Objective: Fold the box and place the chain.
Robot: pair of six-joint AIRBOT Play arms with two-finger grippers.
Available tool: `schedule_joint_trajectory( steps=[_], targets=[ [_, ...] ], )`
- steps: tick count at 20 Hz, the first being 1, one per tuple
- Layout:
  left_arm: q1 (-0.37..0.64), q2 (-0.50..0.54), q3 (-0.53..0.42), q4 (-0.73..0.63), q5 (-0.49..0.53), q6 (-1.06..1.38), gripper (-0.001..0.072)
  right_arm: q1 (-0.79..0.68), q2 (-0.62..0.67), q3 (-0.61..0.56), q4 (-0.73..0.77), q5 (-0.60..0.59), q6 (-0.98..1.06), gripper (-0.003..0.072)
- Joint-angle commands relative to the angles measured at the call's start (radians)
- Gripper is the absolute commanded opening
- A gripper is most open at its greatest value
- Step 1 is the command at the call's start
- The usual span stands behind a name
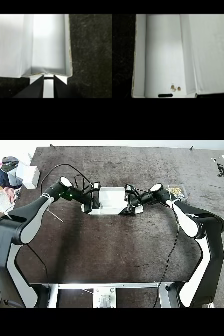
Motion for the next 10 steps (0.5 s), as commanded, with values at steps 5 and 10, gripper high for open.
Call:
schedule_joint_trajectory(
  steps=[5,10],
  targets=[
    [-0.001,-0.033,-0.003,-0.098,0.002,0.040,0.0144,0.001,0.000,0.000,0.000,0.000,0.000,0.0439],
    [-0.001,-0.033,-0.003,-0.136,0.006,0.039,0.0146,0.001,0.000,0.000,0.000,0.000,0.000,0.0439]
  ],
)
